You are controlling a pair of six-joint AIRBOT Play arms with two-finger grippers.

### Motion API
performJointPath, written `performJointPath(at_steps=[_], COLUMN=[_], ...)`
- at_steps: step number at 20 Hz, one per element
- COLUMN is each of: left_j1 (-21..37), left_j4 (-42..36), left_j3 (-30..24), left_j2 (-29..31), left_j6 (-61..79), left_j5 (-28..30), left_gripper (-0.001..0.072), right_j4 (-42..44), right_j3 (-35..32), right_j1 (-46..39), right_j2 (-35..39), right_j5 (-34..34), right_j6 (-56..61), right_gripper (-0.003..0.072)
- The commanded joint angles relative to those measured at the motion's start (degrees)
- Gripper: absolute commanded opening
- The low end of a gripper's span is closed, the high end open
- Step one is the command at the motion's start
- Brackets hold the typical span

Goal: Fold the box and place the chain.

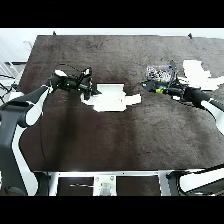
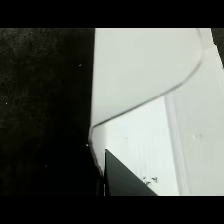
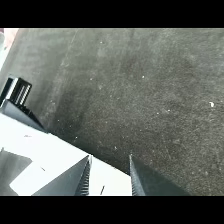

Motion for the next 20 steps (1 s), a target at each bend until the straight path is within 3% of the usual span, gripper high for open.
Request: performJointPath(at_steps=[1,7,9,11,12,14,20], left_j1=[0.02,0.02,0.04,0.02,0.02,0.02,0.02], left_j4=[0.76,0.81,0.81,0.81,0.81,0.74,0.63], left_j3=[-0.02,-0.02,-0.02,-0.02,-0.02,-0.02,-0.02], left_j2=[0.04,0.04,0.04,0.04,0.04,0.04,0.04], left_j6=[-1.90,-1.73,-1.81,-2.16,-2.16,-2.16,-2.14], left_j5=[1.29,1.33,1.42,1.25,1.27,1.31,0.90], left_gripper=[0.0015,0.0018,0.0018,0.0018,0.0017,0.0017,0.0018], right_j4=[-0.81,-1.79,-1.77,-1.79,-1.84,-2.45,-5.14], right_j3=[-0.02,-0.02,-0.02,-0.02,-0.02,-0.07,-5.35], right_j1=[0.07,0.00,-0.15,-0.17,-0.17,-0.04,1.29], right_j2=[0.00,0.00,0.00,0.17,0.44,1.33,9.51], right_j5=[0.00,0.00,0.02,0.70,2.82,6.82,6.58], right_j6=[-0.50,-6.56,-11.28,-14.73,-17.99,-19.93,-23.02], right_gripper=[0.0309,0.0310,0.0392,0.0403,0.0451,0.0451,0.0445])
